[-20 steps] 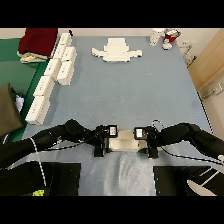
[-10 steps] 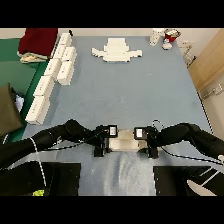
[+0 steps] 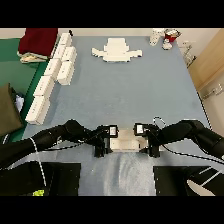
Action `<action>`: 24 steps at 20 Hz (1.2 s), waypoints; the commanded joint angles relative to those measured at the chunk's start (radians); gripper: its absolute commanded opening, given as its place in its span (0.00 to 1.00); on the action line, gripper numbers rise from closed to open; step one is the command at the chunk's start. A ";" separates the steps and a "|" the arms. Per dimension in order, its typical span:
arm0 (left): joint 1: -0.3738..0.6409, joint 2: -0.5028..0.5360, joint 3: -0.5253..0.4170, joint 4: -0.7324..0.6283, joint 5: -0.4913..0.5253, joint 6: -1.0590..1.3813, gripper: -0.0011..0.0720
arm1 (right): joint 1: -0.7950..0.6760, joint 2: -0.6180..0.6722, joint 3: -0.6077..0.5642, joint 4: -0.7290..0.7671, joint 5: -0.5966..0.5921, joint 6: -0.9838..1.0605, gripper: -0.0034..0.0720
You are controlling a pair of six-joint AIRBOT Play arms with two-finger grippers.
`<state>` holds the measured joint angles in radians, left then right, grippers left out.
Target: Fold the box.
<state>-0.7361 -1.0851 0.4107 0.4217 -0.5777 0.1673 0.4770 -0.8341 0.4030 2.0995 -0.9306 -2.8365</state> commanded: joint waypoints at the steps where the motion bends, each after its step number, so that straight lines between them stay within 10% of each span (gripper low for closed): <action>1: 0.001 0.000 0.001 0.002 0.002 0.000 0.64 | -0.001 0.061 0.038 -0.156 -0.089 0.128 0.94; 8: 0.001 0.000 0.001 0.002 0.002 0.000 0.64 | -0.001 0.214 0.125 -0.222 -0.211 0.987 0.89; 10: 0.000 0.000 0.001 0.001 0.002 0.000 0.64 | -0.001 0.201 0.106 0.054 -0.191 1.105 0.32; 11: 0.000 0.000 0.001 0.002 0.002 0.000 0.64 | 0.011 0.191 0.093 0.190 -0.142 1.103 0.28; 16: 0.001 0.000 0.001 0.002 0.003 0.002 0.64 | 0.132 0.153 0.086 0.290 0.158 1.154 0.29; 24: 0.001 0.000 0.000 0.012 0.051 0.047 0.64 | 0.131 0.153 0.086 0.287 0.227 1.155 0.29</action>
<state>-0.7361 -1.0851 0.4107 0.4316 -0.5354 0.1928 0.6048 -0.6804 0.4896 2.3764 -0.7364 -1.6909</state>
